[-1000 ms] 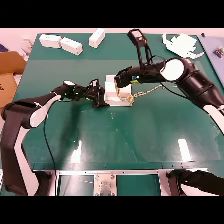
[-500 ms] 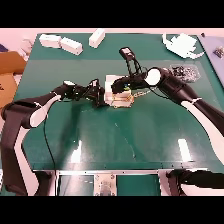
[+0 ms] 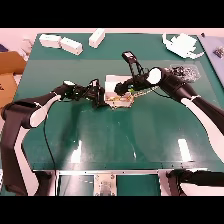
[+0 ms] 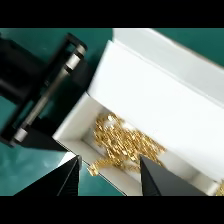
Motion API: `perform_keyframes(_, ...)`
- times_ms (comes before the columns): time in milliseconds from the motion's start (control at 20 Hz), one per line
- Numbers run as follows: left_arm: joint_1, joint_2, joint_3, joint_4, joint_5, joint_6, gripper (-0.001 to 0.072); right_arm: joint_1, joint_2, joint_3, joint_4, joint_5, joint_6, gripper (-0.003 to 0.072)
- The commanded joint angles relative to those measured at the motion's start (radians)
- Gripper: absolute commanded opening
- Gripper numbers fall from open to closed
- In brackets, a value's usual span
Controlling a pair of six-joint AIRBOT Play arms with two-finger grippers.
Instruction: Fold the box and place the chain.
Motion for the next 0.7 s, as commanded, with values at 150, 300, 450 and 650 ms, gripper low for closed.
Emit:
perform_keyframes(150,0.000,0.002,0.000,0.000,0.001,0.000,0.0357,-0.157,0.023,0.000,-0.008,0.271,0.082,0.0391)
perform_keyframes(300,0.000,0.002,0.000,0.000,0.001,0.000,0.0357,-0.213,0.043,0.000,-0.010,0.314,0.081,0.0392)
perform_keyframes(450,0.000,0.002,0.000,0.000,0.001,0.000,0.0357,-0.254,0.043,-0.017,-0.051,0.401,0.082,0.0393)
perform_keyframes(650,0.000,0.002,0.000,0.000,0.002,0.000,0.0357,-0.267,0.043,-0.101,-0.055,0.353,0.082,0.0392)
